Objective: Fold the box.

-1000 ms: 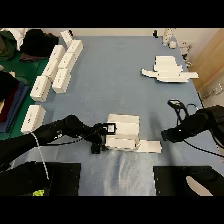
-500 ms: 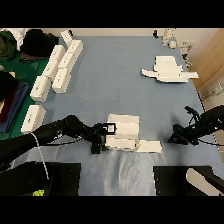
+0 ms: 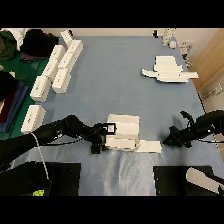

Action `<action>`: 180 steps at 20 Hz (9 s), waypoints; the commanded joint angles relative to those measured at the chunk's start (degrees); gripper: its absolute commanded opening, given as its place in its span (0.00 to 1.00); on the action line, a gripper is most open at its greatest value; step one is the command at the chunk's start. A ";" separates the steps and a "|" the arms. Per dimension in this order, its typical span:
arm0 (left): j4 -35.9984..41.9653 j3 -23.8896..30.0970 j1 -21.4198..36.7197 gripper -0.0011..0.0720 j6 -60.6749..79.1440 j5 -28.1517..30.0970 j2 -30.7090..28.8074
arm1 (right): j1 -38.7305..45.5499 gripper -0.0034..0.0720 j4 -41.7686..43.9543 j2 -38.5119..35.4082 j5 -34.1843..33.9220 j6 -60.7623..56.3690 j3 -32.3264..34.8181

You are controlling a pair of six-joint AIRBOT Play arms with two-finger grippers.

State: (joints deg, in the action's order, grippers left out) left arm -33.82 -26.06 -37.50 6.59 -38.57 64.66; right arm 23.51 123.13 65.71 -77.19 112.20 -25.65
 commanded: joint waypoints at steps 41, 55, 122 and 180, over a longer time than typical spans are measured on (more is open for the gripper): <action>0.00 0.00 -0.02 0.58 0.02 0.00 0.02 | -37.59 0.61 15.58 -12.00 13.00 -6.78 1.31; 0.00 0.00 -0.02 0.58 0.02 0.02 0.02 | -61.35 0.61 -17.05 -10.45 20.52 -56.98 -10.21; 0.00 0.00 -0.02 0.58 0.02 0.00 0.02 | -48.09 0.05 14.82 7.56 2.43 16.39 -23.80; 0.00 -0.02 -0.02 0.58 0.02 0.02 0.02 | -75.78 0.82 -2.49 -16.52 53.27 46.45 0.72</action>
State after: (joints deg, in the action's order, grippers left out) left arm -33.80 -26.06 -37.50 6.61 -38.57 64.69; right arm -51.75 120.01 48.99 -21.50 158.65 -24.88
